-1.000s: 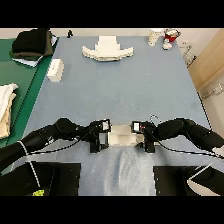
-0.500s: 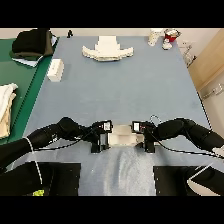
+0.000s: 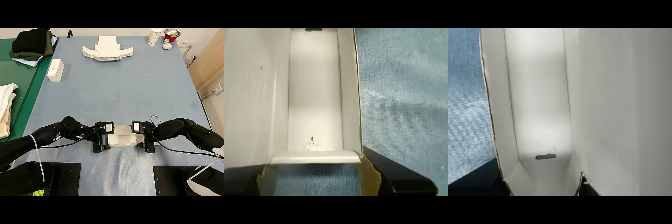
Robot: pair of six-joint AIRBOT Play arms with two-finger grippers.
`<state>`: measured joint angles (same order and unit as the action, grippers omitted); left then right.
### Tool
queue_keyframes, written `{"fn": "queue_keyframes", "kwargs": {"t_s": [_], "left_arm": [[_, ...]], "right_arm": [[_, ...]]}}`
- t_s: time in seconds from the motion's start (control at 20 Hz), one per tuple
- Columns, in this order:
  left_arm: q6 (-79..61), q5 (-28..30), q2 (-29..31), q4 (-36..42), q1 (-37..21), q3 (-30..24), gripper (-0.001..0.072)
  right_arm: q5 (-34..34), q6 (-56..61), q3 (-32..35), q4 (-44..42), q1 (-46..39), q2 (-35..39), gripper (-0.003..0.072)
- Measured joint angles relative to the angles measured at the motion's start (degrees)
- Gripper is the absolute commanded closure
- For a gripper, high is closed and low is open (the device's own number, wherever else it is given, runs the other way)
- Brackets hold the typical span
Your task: Fold the box.
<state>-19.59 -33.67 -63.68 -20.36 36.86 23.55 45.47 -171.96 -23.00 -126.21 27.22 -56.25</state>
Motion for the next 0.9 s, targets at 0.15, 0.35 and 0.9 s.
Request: {"fn": "queue_keyframes", "kwargs": {"t_s": [0.15, 0.35, 0.9], "left_arm": [[-0.42, 0.31, -0.13, 0.11, 0.11, 0.02, 0.0201], [-0.57, 0.31, -0.17, 0.15, 0.22, 0.02, 0.0200], [-0.68, 0.26, -0.17, 0.20, 0.22, 0.02, 0.0200]], "right_arm": [[0.04, -0.22, 0.00, 0.02, 0.00, 0.00, 0.0220], [0.02, -0.09, 0.00, 0.02, 0.00, 0.00, 0.0219], [0.02, 0.00, 0.00, 0.02, 0.00, 0.00, 0.0219]]}}
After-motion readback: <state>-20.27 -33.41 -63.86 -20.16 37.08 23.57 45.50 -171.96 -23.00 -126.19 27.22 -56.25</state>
